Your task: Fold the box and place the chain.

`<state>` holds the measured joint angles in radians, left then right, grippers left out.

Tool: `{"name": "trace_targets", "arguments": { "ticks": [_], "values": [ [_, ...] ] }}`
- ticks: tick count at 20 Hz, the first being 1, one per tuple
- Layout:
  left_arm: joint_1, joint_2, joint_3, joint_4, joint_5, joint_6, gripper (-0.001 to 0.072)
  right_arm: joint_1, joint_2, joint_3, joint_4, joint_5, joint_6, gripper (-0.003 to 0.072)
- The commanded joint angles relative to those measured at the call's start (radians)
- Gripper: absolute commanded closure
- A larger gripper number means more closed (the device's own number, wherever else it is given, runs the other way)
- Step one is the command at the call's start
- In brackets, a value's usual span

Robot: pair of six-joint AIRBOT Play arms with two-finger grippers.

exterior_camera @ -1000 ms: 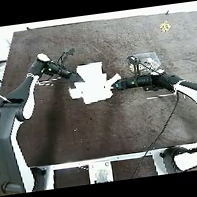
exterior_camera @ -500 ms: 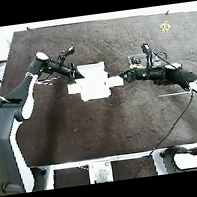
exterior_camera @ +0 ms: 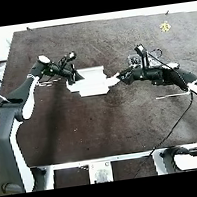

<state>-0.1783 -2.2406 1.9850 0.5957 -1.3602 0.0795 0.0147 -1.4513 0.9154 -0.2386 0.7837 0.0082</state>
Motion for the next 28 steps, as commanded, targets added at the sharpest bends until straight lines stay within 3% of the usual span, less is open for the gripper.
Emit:
{"name": "trace_targets", "arguments": {
  "ticks": [1,3,5,13,18,19,21,28],
  "values": [
    [-0.001,-0.002,-0.032,0.014,0.026,0.038,0.0699,0.006,0.001,0.001,0.000,-0.002,-0.101,0.0301],
    [0.000,-0.001,-0.032,0.014,0.025,0.035,0.0698,0.014,0.000,0.001,0.000,0.002,-0.172,0.0299],
    [0.000,-0.001,-0.032,0.014,0.026,0.034,0.0698,0.036,0.000,0.001,-0.005,0.002,-0.247,0.0054],
    [0.000,-0.001,-0.032,0.010,0.026,0.034,0.0698,0.177,-0.035,0.003,-0.161,-0.013,-0.417,0.0051],
    [0.000,-0.001,-0.032,0.010,0.026,0.034,0.0698,0.229,-0.138,0.110,-0.257,0.042,-0.366,0.0048],
    [0.000,-0.001,-0.032,0.010,0.026,0.034,0.0698,0.238,-0.158,0.130,-0.290,0.046,-0.363,0.0005],
    [0.000,-0.001,-0.032,0.010,0.025,0.034,0.0698,0.251,-0.179,0.157,-0.355,0.031,-0.350,0.0001],
    [0.000,-0.001,-0.032,0.010,0.026,0.034,0.0698,0.253,-0.229,0.189,-0.381,-0.011,-0.340,0.0003]
  ]
}}
